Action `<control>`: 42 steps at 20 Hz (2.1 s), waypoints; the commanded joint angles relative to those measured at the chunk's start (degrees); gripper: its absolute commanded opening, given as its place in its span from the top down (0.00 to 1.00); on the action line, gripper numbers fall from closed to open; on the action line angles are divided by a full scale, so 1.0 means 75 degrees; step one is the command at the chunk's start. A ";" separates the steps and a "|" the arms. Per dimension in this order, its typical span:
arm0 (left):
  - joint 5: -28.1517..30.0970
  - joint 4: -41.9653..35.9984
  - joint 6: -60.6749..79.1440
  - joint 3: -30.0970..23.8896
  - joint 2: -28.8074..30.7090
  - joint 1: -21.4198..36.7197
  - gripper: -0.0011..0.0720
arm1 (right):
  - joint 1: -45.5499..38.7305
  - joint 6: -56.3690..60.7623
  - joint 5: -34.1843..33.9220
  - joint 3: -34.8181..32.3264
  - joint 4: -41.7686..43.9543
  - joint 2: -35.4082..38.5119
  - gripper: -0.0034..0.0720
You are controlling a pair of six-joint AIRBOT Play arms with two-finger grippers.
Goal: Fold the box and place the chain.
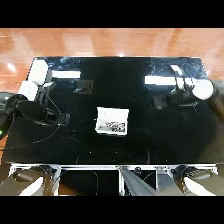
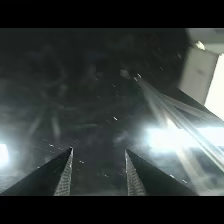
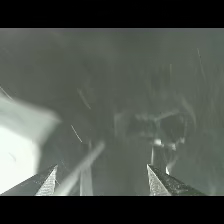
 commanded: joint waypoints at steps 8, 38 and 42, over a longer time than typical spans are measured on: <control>-0.0962 -0.0801 0.0653 -0.0376 0.0166 0.0291 0.38 | 0.2151 -0.2655 0.0621 0.3617 0.1134 -0.3471 0.00; -0.1040 -0.1026 0.0991 -0.0376 0.0166 0.0289 0.38 | 0.4162 -0.3497 0.2865 0.3617 -0.0178 -0.3459 0.00; -0.1040 -0.0944 0.1174 -0.0376 0.0166 0.0291 0.38 | 0.4436 -0.3168 0.2891 0.3614 -0.0428 -0.3459 0.00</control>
